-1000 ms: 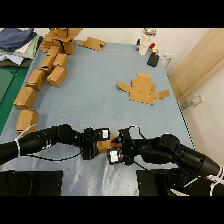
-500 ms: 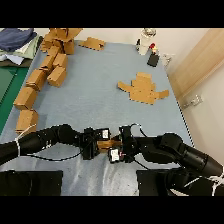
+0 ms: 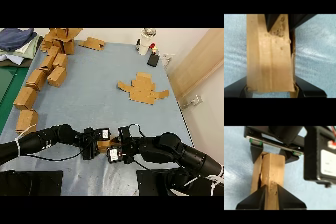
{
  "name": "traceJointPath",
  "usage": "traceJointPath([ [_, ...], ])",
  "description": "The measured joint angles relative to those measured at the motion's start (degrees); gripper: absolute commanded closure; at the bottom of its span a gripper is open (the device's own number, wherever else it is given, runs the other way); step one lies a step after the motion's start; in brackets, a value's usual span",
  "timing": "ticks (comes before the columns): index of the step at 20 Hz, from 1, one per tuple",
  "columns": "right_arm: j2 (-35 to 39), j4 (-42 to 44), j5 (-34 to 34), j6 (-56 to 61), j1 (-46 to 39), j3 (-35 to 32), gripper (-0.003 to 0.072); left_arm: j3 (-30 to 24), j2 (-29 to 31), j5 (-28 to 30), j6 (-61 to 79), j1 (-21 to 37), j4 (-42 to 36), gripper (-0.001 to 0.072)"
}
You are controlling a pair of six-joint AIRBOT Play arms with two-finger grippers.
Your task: Fold the box.
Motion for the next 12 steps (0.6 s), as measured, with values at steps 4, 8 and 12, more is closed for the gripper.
traceJointPath([
  [4,-1.05,0.79,-1.05,0.0,1.29,0.02,0.0472,0.0,0.0,-0.02,0.02,0.0,0.0,0.0241],
  [8,-1.9,1.29,-1.64,0.5,2.21,0.04,0.0467,0.0,0.0,-0.11,0.04,0.0,0.0,0.024],
  [12,-1.2,-0.44,-2.54,3.13,2.62,0.22,0.0455,0.0,0.0,-0.09,0.02,0.0,0.0,0.024],
])
